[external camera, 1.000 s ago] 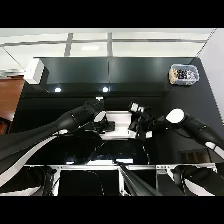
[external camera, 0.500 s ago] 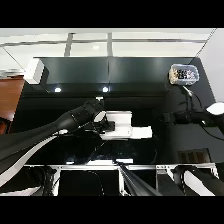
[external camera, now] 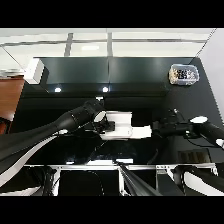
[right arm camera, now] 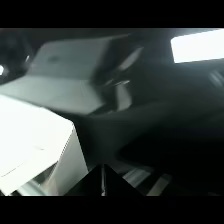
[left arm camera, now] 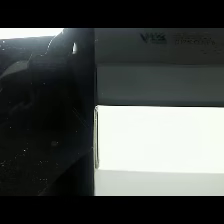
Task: Fold the box and place the chain.
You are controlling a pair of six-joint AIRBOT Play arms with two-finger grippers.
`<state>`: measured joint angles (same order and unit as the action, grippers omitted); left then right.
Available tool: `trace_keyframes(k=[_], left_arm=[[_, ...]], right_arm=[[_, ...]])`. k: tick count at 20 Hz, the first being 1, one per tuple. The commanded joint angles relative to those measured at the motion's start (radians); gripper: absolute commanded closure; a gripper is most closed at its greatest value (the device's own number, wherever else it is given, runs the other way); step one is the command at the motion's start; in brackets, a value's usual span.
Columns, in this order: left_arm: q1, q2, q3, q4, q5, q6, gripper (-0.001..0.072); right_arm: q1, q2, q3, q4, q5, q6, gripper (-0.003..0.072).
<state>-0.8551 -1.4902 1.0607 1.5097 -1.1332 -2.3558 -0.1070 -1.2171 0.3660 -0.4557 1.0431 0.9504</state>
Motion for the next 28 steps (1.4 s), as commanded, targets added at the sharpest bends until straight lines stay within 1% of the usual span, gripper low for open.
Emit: trace_keyframes(k=[1,4,5,6,7,10,12,14,16,20,25,26,27,28], left_arm=[[0.001,0.000,0.000,0.000,0.003,0.000,0.0684],[0.001,0.000,0.000,0.000,0.003,0.000,0.0684],[0.001,0.000,0.000,0.000,0.003,0.000,0.0684],[0.001,0.000,0.000,0.000,0.003,0.000,0.0683],[0.001,0.000,0.000,0.000,0.003,-0.001,0.0684],[0.001,0.000,0.000,0.000,0.003,0.000,0.0684],[0.001,0.000,0.000,0.000,0.003,0.000,0.0684],[0.001,0.000,0.000,0.000,0.003,0.000,0.0683],[0.001,0.000,0.000,0.000,0.003,0.000,0.0684],[0.001,0.000,0.000,0.000,0.003,0.000,0.0683],[0.001,0.000,0.000,0.000,0.003,0.000,0.0683],[0.001,0.000,0.000,0.000,0.003,0.000,0.0684],[0.001,0.000,0.000,0.000,0.003,0.000,0.0684],[0.001,0.000,0.000,0.000,0.003,0.000,0.0684]], right_arm=[[0.155,-0.039,0.049,0.076,-0.006,-0.073,0.0673],[0.182,-0.039,0.129,0.034,0.063,-0.095,0.0671],[0.182,-0.039,0.153,0.009,0.088,-0.098,0.0525],[0.182,-0.039,0.170,-0.010,0.105,-0.098,0.0152],[0.182,-0.039,0.180,-0.010,0.121,-0.098,0.0046],[0.182,-0.039,0.196,-0.008,0.155,-0.096,0.0048],[0.194,-0.039,0.206,-0.011,0.153,-0.079,0.0207],[0.231,-0.039,0.223,-0.023,0.143,-0.029,0.0207],[0.289,-0.039,0.266,-0.081,0.119,0.064,0.0207],[0.417,-0.039,0.345,-0.200,0.009,0.314,0.0208],[0.575,-0.039,0.402,-0.451,-0.100,0.644,0.0208],[0.602,-0.039,0.414,-0.492,-0.110,0.697,0.0231],[0.623,-0.039,0.424,-0.517,-0.115,0.728,0.0287],[0.640,-0.039,0.434,-0.539,-0.117,0.758,0.0287]])
